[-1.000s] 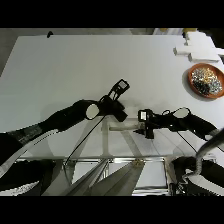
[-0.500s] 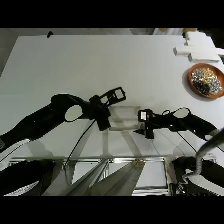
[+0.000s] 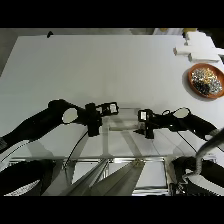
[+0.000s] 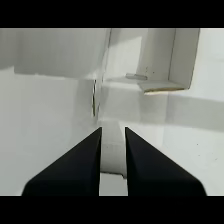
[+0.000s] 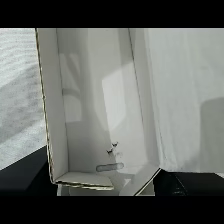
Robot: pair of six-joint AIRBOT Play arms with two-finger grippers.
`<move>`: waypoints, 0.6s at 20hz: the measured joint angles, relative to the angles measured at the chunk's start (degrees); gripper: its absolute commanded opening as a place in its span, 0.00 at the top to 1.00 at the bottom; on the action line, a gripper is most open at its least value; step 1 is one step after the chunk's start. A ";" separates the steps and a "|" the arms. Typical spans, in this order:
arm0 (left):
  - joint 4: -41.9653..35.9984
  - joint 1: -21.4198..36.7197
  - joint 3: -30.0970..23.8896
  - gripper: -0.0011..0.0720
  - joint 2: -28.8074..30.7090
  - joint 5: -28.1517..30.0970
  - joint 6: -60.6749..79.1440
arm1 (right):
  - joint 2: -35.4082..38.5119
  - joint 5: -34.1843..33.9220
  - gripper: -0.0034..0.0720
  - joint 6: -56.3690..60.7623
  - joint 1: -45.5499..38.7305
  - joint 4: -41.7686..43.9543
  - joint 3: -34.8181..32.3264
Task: Fold the box and place the chain.
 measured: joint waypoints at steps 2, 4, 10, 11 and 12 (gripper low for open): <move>-1.20 0.81 -2.01 0.55 0.00 1.84 3.85 | 0.00 0.00 0.53 0.02 0.00 0.00 0.00; -2.34 1.22 -3.69 0.50 0.00 3.87 8.02 | 0.00 0.00 0.53 0.00 -0.02 0.00 0.00; -8.63 1.60 -7.21 0.39 0.02 11.65 22.91 | 0.00 0.00 0.53 0.02 0.00 -0.02 0.00; -9.75 1.62 -7.48 0.39 0.02 12.55 25.24 | 0.00 0.00 0.53 0.00 0.00 0.00 0.00; -10.64 1.64 -7.65 0.39 0.02 13.35 26.97 | 0.00 0.00 0.53 0.02 0.00 -0.02 0.00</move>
